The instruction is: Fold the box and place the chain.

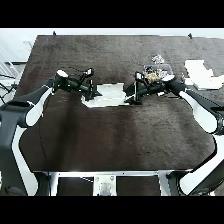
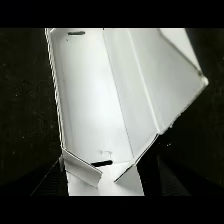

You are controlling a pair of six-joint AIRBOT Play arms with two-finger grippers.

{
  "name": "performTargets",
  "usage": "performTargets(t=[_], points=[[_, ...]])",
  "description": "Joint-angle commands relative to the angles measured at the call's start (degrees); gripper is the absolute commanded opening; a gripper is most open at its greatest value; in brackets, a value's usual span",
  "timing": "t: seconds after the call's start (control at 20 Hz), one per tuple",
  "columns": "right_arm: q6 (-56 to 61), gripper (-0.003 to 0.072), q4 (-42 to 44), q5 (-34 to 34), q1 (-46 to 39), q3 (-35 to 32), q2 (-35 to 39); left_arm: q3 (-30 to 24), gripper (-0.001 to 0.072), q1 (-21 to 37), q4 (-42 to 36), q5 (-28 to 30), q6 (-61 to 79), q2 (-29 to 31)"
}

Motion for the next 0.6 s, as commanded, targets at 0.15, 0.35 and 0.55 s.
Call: performTargets(t=[0.15,0.35,0.55], points=[[-1.49,0.0677,1.03,0.15,1.46,0.02,-0.90,0.04,0.0018,0.00,-0.42,-0.66,1.20,0.33],[-2.19,0.0677,1.33,0.09,2.21,0.04,-1.49,0.04,0.0018,0.00,-0.39,-0.87,2.43,0.33],[-3.02,0.0677,1.44,-0.52,3.74,0.04,-2.32,0.04,0.0019,0.02,-0.39,-0.94,2.38,0.33]])
